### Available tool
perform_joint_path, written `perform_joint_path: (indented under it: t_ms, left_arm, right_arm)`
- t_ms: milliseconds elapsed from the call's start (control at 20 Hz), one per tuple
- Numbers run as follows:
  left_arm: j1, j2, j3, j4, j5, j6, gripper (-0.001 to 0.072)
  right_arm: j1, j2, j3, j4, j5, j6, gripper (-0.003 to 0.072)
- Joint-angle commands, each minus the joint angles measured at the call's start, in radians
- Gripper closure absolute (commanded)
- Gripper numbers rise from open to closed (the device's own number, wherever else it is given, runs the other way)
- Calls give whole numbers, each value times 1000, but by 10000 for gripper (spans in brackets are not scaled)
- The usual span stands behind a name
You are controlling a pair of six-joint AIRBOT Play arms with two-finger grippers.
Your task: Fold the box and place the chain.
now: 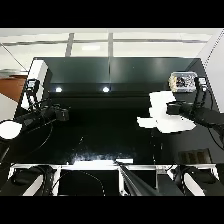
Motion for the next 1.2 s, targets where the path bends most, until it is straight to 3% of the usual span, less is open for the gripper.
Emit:
perform_joint_path:
  t_ms: [0, 800, 850, 900, 950, 1000, 1100, 1150]
  left_arm:
    - [0, 1, 0, 0, 0, -1, 683]
    - [0, -20, 0, 0, 1, -1, 679]
    - [0, -29, 0, 1, 1, -1, 664]
    - [0, -37, 0, 1, 0, -1, 484]
    - [0, -46, 0, -2, 0, -1, 104]
    - [1, -53, 0, -7, -1, -6, 5]
    - [0, -57, 0, -10, -15, -10, 6]
    - [0, -57, 0, -18, -29, -10, 6]
  right_arm:
    - [1, 0, 0, 0, 0, 0, 670]
    - [1, 0, 0, 2, 35, 0, 670]
    - [0, 0, 0, 1, 64, 0, 670]
    - [0, 0, 0, 1, 82, 3, 668]
    - [0, 0, 0, 1, 77, 20, 511]
    - [1, 0, 0, 0, 75, 23, -30]
    - [-17, 0, 30, -83, 75, 66, -18]
    - [-62, -2, 80, -204, 75, 222, -18]
